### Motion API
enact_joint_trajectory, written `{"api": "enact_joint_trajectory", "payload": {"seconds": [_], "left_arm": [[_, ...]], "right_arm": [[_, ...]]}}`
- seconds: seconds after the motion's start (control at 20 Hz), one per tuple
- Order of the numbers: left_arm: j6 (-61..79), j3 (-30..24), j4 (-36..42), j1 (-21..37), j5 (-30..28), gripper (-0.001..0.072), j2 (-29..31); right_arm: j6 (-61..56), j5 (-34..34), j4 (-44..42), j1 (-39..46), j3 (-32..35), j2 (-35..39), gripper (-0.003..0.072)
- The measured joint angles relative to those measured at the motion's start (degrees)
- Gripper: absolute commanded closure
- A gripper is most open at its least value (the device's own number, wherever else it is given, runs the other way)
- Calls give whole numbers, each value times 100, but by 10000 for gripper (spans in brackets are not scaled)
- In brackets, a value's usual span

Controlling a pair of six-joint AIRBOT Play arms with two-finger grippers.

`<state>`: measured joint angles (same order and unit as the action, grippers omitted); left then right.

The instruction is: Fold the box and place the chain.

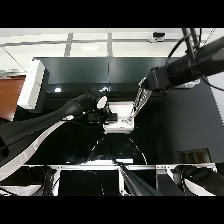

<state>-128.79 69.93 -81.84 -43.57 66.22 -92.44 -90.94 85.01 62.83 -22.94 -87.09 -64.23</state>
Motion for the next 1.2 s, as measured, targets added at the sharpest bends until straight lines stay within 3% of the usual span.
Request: {"api": "enact_joint_trajectory", "payload": {"seconds": [0.3,0.85,0.9,0.95,1.2], "left_arm": [[0,0,-15,0,0,682,0],[0,0,-15,0,-2,682,0],[0,0,-15,0,-2,682,0],[0,0,-15,0,-2,682,0],[2,0,-15,0,-4,682,0]], "right_arm": [[-28,-1239,-752,-24,1287,68,672],[-144,-2800,-1113,-260,3289,26,668],[-146,-2918,-1143,-328,3375,-15,559],[-151,-3040,-1174,-382,3434,-46,381],[-166,-3171,-1073,-295,3565,-109,380]]}}
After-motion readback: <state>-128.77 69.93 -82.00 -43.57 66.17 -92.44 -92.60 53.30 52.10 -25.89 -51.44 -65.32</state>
